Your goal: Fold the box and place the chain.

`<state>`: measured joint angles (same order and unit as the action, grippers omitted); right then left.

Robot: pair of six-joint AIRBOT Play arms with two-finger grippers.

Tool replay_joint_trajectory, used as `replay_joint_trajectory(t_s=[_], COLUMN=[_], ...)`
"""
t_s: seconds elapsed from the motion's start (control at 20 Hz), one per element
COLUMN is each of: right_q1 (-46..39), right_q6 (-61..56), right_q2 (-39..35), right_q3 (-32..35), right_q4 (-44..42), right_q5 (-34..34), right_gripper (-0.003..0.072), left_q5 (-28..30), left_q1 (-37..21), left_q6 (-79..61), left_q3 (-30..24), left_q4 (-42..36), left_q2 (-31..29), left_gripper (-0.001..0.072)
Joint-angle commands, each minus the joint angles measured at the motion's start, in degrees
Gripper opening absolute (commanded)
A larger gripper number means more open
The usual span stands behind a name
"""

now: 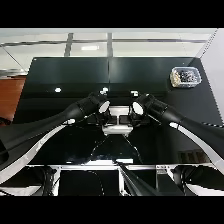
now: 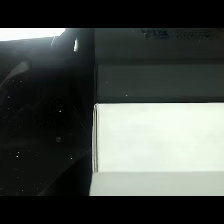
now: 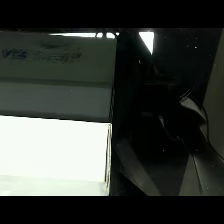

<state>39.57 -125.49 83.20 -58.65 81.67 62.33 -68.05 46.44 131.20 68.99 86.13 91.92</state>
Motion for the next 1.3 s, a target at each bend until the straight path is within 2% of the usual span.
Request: replay_joint_trajectory(t_s=[0.0, 0.15, 0.2, 0.25, 0.65, 0.9, 0.95, 1.0, 1.05, 1.25], right_q1=[0.13, 0.13, 0.11, 0.07, 0.13, 0.59, 0.85, 1.03, 1.16, 1.14], right_q6=[-0.33, -0.31, -0.31, -0.28, -0.28, -0.35, -0.37, -0.37, -0.39, -0.61], right_q2=[0.11, 0.11, 0.11, 0.11, 0.35, 2.43, 2.51, 2.51, 2.51, 2.49], right_q3=[-0.02, -0.02, -0.02, -0.02, -1.66, -2.03, -2.03, -2.05, -2.05, -2.05], right_q4=[0.46, 0.33, 0.02, -0.17, -0.17, 0.48, 0.44, 0.22, 0.00, 0.07], right_q5=[0.20, 0.02, -0.02, 0.00, 0.96, 4.20, 3.58, 2.91, 2.58, 2.67], right_gripper=[0.0015, 0.0021, 0.0163, 0.0248, 0.0224, 0.0224, 0.0116, 0.0043, 0.0015, 0.0015], left_q5=[0.07, 0.04, 0.04, 0.04, 0.04, 0.04, 0.04, 0.04, 0.04, 0.04], left_q1=[-0.07, -0.07, -0.07, -0.07, -0.07, -0.07, -0.07, -0.07, -0.07, -0.07], left_q6=[-0.26, -0.26, -0.26, -0.26, -0.26, -0.28, -0.26, -0.28, -0.28, -0.26], left_q3=[0.02, 0.02, 0.02, 0.02, 0.02, 0.02, 0.02, 0.02, 0.02, 0.02], left_q4=[0.17, 0.17, 0.17, 0.17, 0.17, 0.17, 0.17, 0.17, 0.17, 0.17], left_q2=[0.04, 0.04, 0.04, 0.04, 0.04, 0.04, 0.04, 0.04, 0.04, 0.04], left_gripper=[0.0028, 0.0028, 0.0028, 0.0028, 0.0028, 0.0028, 0.0028, 0.0028, 0.0028, 0.0029])
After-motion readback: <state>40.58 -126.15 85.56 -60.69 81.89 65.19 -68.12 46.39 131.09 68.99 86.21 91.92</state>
